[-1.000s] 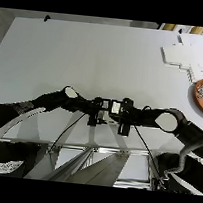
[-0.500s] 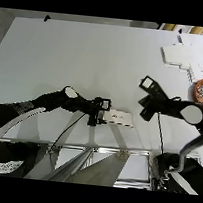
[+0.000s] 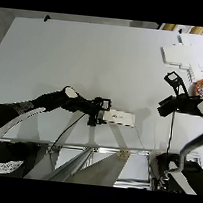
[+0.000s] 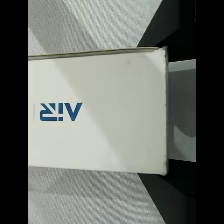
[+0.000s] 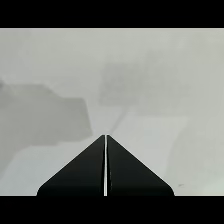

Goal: Fold the box and place the chain.

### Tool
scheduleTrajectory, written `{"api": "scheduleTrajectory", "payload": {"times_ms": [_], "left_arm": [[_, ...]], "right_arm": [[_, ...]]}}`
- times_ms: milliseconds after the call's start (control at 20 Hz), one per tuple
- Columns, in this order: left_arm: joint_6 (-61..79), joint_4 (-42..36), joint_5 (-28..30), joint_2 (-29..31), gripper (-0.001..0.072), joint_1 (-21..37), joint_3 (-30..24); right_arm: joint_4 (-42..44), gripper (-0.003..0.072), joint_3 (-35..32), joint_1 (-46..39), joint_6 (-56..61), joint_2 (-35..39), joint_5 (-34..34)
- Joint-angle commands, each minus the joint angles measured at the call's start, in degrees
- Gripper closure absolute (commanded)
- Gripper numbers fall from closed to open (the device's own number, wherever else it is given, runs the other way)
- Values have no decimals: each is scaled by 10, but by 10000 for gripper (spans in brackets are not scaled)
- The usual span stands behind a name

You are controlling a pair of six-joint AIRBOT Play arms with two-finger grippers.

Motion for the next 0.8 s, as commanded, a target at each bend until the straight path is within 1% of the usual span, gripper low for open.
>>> {"api": "scheduleTrajectory", "payload": {"times_ms": [0,100,200,300,400,550,650,750], "left_arm": [[0,-2,-2,0,319,0,0],[1,-10,-29,2,318,0,0],[-10,-6,-34,18,319,1,0],[-70,38,-33,57,319,12,0],[-145,115,-31,111,320,35,0],[-360,249,-30,212,320,101,0],[-524,363,-30,279,320,156,0],[-717,506,-33,342,320,223,0]], "right_arm": [[-3,670,0,-9,2,-1,6],[-3,670,0,-9,2,-1,6],[-3,670,0,-9,2,-1,6],[-3,670,0,-9,2,-1,5],[-3,670,0,-9,2,-1,5],[-3,670,0,-9,2,-1,5],[-3,670,0,-9,2,-1,5],[-3,670,0,-9,2,-1,5]]}}
